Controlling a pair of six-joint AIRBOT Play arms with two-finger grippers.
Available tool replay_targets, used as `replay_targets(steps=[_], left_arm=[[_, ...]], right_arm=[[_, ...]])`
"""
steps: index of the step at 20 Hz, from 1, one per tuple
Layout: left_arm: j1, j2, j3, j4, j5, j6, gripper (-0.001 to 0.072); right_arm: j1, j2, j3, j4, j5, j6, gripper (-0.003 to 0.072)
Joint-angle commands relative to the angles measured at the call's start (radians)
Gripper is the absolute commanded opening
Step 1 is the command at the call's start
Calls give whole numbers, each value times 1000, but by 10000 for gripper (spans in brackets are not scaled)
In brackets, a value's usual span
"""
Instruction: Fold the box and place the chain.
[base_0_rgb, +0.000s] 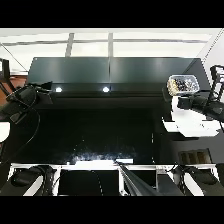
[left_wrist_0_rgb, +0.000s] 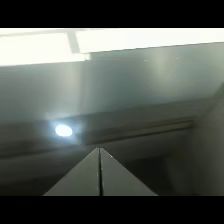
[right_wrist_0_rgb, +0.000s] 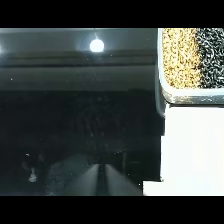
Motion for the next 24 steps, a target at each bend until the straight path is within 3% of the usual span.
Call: replay_targets(steps=[1, 3, 7, 9, 11, 15, 17, 19, 23, 24], left_arm=[[-1, -19, 0, -88, -15, 3, 74], [-1, -29, 0, -88, -34, 2, 720], [-1, -30, 0, -89, -124, 3, 709], [-1, -30, 0, -88, -164, 3, 709], [-1, -31, 0, -88, -182, 3, 709], [-1, -31, 0, -89, -182, 3, 708], [-1, -31, 0, -89, -182, 3, 709], [-1, -31, 0, -89, -182, 3, 708], [-1, -32, 0, -89, -182, 3, 708], [-1, -33, 0, -88, -182, 3, 708]], right_arm=[[0, 0, 0, -8, -2, 0, 703], [-5, -3, 0, -93, 3, 62, 707], [-180, -29, 0, -652, 18, 509, 706], [-389, -69, 8, -681, 15, 530, 706], [-603, -137, 45, -625, 29, 507, 706], [-880, -307, 197, -291, 68, 278, 706], [-927, -416, 281, -282, 175, 271, 706], [-931, -530, 358, -256, 309, 110, 707], [-927, -711, 459, 153, 548, -316, 705], [-916, -749, 483, 151, 592, -335, 706]])
